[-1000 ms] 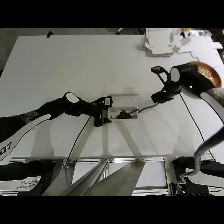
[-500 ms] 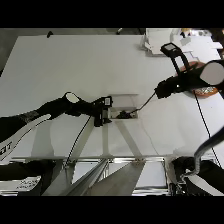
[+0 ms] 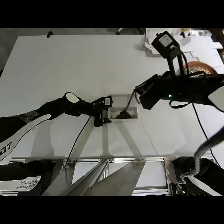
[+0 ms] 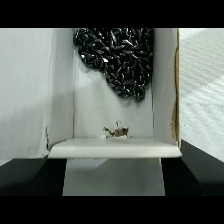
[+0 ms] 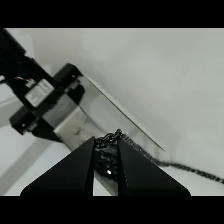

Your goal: Fold the box and place the chain.

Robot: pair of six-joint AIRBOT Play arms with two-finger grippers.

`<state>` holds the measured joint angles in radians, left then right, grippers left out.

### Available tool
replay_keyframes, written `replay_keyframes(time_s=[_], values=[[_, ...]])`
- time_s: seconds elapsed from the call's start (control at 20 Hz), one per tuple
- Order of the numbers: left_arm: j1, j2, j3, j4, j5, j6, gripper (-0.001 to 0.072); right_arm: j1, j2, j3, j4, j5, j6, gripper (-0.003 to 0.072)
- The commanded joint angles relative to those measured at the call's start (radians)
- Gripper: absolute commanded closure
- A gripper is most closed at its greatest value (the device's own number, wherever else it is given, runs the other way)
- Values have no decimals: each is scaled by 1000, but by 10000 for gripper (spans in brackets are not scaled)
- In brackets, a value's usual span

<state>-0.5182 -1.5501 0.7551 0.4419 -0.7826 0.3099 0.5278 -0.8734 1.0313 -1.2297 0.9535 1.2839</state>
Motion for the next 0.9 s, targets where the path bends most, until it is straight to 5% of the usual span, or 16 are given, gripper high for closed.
replay_keyframes(time_s=[0.0, 0.3, 0.55, 0.7, 0.85], values=[[-1, 1, 0, 0, 0, 0, 437, 42, 0, -87, 61, -103, -2, 676], [-1, 1, 0, 0, 0, 0, 437, 42, -69, -281, 86, -256, -11, 675], [-1, 1, 0, 0, 0, 0, 437, 42, -220, -302, 87, -264, -61, 670], [-1, 1, 0, 0, 0, 0, 437, 40, -231, -292, 82, -228, -66, 462], [-1, 1, 0, 0, 1, 0, 437, -12, -177, -233, 82, -166, -80, 436]])
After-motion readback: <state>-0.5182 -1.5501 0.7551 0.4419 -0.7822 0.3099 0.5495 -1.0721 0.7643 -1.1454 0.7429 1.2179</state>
